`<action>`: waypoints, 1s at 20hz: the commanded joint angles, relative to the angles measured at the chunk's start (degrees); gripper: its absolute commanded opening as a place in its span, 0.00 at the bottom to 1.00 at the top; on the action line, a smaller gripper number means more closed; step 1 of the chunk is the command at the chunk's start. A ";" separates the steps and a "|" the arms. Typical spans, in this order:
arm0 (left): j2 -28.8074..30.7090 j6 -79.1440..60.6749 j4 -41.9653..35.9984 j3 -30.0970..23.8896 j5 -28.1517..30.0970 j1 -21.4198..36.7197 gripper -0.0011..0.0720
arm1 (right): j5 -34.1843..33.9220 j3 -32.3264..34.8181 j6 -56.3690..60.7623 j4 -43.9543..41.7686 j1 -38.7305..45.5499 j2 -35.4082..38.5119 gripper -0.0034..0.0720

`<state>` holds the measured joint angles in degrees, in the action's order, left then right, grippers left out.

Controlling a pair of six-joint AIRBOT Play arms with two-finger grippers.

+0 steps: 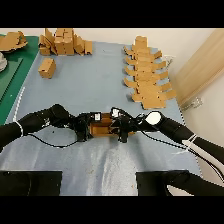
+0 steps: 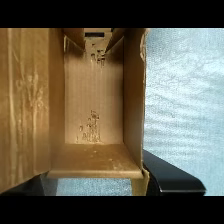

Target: Fold the box.

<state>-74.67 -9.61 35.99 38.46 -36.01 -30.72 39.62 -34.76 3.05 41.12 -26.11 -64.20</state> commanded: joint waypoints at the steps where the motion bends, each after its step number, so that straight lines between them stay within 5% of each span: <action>1: 0.02 0.00 0.00 0.04 0.02 0.00 0.70 | 0.85 0.02 -0.11 -0.87 -0.07 -0.26 0.66; 11: 0.02 0.00 0.00 0.04 0.02 0.00 0.70 | 0.39 0.02 0.13 -0.20 0.09 -0.33 0.64; 13: 0.02 0.00 0.00 0.04 0.00 0.00 0.70 | 0.00 0.00 6.95 5.29 0.22 0.70 0.36; 20: 0.02 0.00 0.00 0.04 -0.04 0.00 0.70 | -0.22 -0.04 60.74 37.75 3.15 9.44 0.05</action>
<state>-74.67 -9.52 35.97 38.46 -35.99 -30.72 39.42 -34.76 37.36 65.10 -24.56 -58.04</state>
